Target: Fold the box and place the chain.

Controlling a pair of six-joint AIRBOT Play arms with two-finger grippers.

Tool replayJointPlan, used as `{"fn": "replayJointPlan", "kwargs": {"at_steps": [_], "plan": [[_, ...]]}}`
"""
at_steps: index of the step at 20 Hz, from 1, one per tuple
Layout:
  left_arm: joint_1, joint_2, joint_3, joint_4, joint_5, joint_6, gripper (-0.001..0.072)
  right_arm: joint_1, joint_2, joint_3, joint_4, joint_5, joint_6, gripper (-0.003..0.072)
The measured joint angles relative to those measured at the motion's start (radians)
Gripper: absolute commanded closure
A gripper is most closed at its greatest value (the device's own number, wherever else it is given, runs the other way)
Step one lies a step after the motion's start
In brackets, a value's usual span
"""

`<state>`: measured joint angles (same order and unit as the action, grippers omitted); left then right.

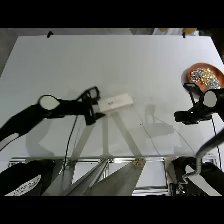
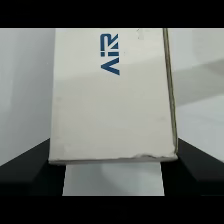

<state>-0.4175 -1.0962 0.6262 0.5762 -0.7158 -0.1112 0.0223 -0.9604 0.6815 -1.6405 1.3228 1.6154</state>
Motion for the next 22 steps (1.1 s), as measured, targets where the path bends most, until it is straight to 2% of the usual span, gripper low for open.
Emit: {"fn": "replayJointPlan", "kwargs": {"at_steps": [4,7,11,14,15,16,18,20,22], "plan": [[0.243,0.192,0.0,0.275,-0.053,-0.428,0.0433,0.0,0.0,0.0,0.0,0.0,0.0,0.067],[0.44,0.28,-0.001,0.457,-0.083,-0.702,0.0433,0.0,0.0,0.0,0.0,0.0,0.0,0.067],[0.676,0.317,-0.016,0.638,-0.135,-0.943,0.043,0.0,0.0,0.0,0.0,0.0,0.0,0.067],[0.793,0.302,-0.067,0.72,-0.158,-1.05,0.0425,0.0,0.0,0.0,0.0,0.0,0.0,0.067],[0.816,0.294,-0.088,0.743,-0.162,-1.074,0.0365,0.0,0.0,0.0,0.0,0.0,0.0,0.067],[0.834,0.286,-0.111,0.768,-0.165,-1.102,0.025,0.0,0.0,0.0,0.0,0.0,0.0,0.067],[0.855,0.276,-0.146,0.811,-0.164,-1.16,0.0071,0.0,0.0,0.0,0.0,0.0,0.0,0.067],[0.866,0.27,-0.167,0.846,-0.167,-1.212,0.0008,0.0,0.0,0.0,0.0,0.0,0.0,0.067],[0.872,0.267,-0.179,0.869,-0.175,-1.252,0.0007,0.0,0.0,0.0,0.0,0.0,0.0,0.067]]}}
